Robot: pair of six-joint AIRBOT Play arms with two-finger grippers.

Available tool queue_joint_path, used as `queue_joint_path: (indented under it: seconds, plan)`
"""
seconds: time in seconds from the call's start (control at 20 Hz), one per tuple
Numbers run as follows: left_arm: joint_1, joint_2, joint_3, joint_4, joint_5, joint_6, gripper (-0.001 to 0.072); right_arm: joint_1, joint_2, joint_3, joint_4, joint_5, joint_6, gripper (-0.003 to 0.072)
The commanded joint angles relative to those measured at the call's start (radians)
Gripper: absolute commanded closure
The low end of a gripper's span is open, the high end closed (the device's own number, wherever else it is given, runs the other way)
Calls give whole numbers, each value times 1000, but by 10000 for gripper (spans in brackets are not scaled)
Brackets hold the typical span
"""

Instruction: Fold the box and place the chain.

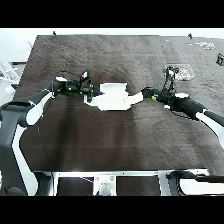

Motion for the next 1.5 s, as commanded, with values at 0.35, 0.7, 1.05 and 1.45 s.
queue_joint_path:
  seconds: [0.35,0.7,1.05,1.45]
  plan:
    - [0,0,0,6,8,0,690,-25,13,0,-11,31,-64,238]
    - [0,0,0,5,8,1,690,70,232,-87,-12,89,-557,222]
    - [0,0,0,4,8,1,690,104,231,-113,-142,346,-966,107]
    - [0,0,0,3,8,1,690,191,144,-113,-299,375,-1028,0]
